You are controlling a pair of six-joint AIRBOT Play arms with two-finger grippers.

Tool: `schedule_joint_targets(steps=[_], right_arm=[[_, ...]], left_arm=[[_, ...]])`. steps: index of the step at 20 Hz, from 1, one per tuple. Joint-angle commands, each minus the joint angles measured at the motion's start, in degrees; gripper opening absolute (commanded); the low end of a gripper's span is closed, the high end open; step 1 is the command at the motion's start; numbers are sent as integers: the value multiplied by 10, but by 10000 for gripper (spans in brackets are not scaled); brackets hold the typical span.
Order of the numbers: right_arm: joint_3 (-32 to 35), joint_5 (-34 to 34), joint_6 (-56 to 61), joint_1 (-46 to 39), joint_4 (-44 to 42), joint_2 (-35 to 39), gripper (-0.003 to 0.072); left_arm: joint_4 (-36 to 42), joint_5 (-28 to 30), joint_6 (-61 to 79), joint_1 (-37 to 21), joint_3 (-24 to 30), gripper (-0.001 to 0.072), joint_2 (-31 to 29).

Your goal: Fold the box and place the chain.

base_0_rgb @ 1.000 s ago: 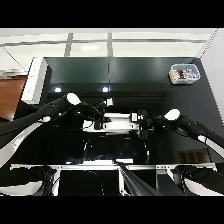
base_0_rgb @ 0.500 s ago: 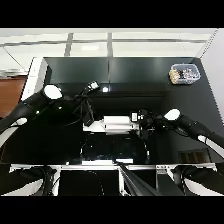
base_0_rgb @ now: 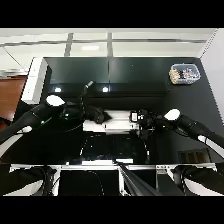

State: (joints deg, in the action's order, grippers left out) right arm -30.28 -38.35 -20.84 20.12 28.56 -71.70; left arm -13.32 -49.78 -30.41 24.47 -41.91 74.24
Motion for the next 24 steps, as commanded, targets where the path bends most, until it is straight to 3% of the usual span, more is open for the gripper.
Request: schedule_joint_targets(steps=[1,3,7,10,12,15,18,20,24], right_arm=[[0,0,0,0,0,0,58],[0,0,0,0,0,0,58],[0,0,0,0,0,0,58],[0,0,0,0,0,0,58],[0,0,0,0,0,0,58],[0,0,0,0,0,0,58],[0,0,0,0,0,0,58],[0,0,0,0,0,0,58],[0,0,0,0,0,0,58]], left_arm=[[43,163,60,3,7,24,22],[-21,159,21,5,7,24,52],[-25,135,14,21,7,23,96],[-31,102,14,14,-4,23,92],[-51,49,14,-10,-26,22,65],[-89,-7,15,-52,-31,23,-21],[-92,-38,68,-62,17,23,-81],[-108,-66,114,-62,40,24,-84],[-281,-64,165,-61,43,35,-83]])
